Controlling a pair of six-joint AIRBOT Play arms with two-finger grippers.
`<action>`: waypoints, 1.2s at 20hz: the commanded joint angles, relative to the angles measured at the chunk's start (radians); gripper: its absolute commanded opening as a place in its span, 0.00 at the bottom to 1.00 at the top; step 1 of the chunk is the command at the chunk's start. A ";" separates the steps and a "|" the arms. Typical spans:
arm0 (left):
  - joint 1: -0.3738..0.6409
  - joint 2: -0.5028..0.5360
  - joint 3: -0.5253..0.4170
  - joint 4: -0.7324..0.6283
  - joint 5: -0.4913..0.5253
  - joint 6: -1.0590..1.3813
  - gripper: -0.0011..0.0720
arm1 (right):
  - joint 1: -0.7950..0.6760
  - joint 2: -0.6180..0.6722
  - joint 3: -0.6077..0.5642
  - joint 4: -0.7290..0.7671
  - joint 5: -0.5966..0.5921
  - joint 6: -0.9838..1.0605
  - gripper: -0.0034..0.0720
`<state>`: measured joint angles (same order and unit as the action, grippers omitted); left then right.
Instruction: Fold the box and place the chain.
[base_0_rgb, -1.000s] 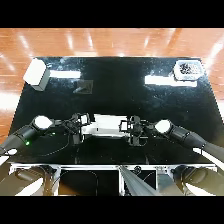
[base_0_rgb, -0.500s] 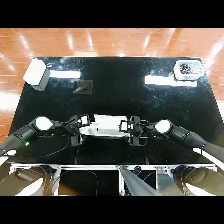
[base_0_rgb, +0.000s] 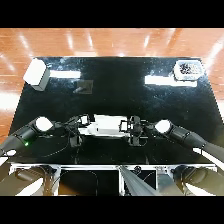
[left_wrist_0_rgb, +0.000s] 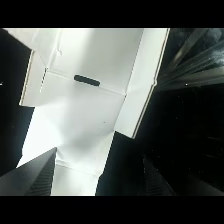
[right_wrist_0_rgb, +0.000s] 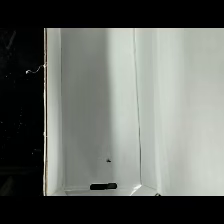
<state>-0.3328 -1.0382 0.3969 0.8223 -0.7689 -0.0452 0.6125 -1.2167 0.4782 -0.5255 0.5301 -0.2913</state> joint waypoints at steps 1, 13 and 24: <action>0.000 0.001 0.000 0.001 0.009 -0.008 0.89 | 0.001 0.000 0.000 0.000 0.000 0.000 0.75; -0.001 0.001 0.000 -0.063 0.056 -0.011 0.69 | 0.001 0.000 0.000 0.000 0.000 0.000 0.75; -0.028 0.001 0.000 -0.006 0.059 -0.016 0.65 | 0.001 0.000 0.000 0.000 0.000 0.000 0.75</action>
